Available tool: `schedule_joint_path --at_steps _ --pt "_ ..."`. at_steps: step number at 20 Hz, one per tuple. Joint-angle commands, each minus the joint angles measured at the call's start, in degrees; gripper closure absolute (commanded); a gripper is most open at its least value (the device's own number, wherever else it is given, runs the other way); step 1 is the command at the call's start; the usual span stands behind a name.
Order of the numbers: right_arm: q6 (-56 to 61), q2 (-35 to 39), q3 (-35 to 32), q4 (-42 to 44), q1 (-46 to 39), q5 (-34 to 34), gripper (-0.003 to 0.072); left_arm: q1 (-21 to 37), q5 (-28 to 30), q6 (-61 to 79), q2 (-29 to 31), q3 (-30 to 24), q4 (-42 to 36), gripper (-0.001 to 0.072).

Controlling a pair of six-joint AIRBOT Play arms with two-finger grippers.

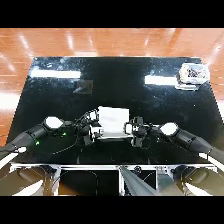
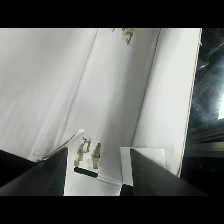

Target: Fold the box and place the chain.

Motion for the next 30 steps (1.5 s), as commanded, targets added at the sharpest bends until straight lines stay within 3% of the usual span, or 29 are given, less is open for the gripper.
schedule_joint_path --at_steps 1,2,3,5,6,9,12,16,20,23,27,30 --pt "0.0 0.02 0.04 0.04 0.0 0.0 0.0064 -0.02 -0.09 -0.02 -0.04 0.04 0.02 0.0228" --pt "0.0 0.02 0.04 0.02 0.0 0.0 0.0064 -0.02 -0.15 -0.02 -0.04 0.04 0.02 0.0277" --pt "0.0 0.02 0.04 0.04 0.0 0.0 0.0064 -0.02 -0.22 -0.02 -0.04 0.04 0.02 0.0281" --pt "0.0 0.02 0.04 0.04 0.0 0.0 0.0064 0.0 -0.5 0.0 0.13 0.04 0.15 0.06" --pt "0.0 0.02 0.04 0.04 0.0 0.0 0.0064 0.11 -0.57 -0.02 0.46 0.04 0.28 0.069" --pt "0.0 0.02 0.04 0.04 0.0 0.0 0.0064 1.42 -0.44 -1.75 3.5 0.04 1.66 0.069" --pt "0.0 0.02 0.04 0.02 0.0 0.0 0.0064 5.92 -0.74 -13.73 8.31 0.04 7.43 0.069" --pt "0.0 0.02 0.04 0.04 0.0 0.0 0.0064 11.8 -7.85 -26.82 16.85 0.04 16.04 0.0691" --pt "0.0 0.02 0.04 0.04 0.0 0.0 0.0064 16.44 -8.98 -44.63 26.18 0.02 23.39 0.0691" --pt "0.0 0.02 0.04 0.02 0.0 0.0 0.0064 20.46 -15.32 -54.25 30.05 0.02 30.01 0.069" --pt "0.0 0.02 0.04 0.04 0.0 -0.02 0.0064 27.41 -28.44 -67.73 30.6 -0.2 36.41 0.069" --pt "0.0 0.02 0.07 0.04 0.0 0.0 0.0064 30.64 -29.99 -71.43 30.58 -0.37 36.37 0.069"
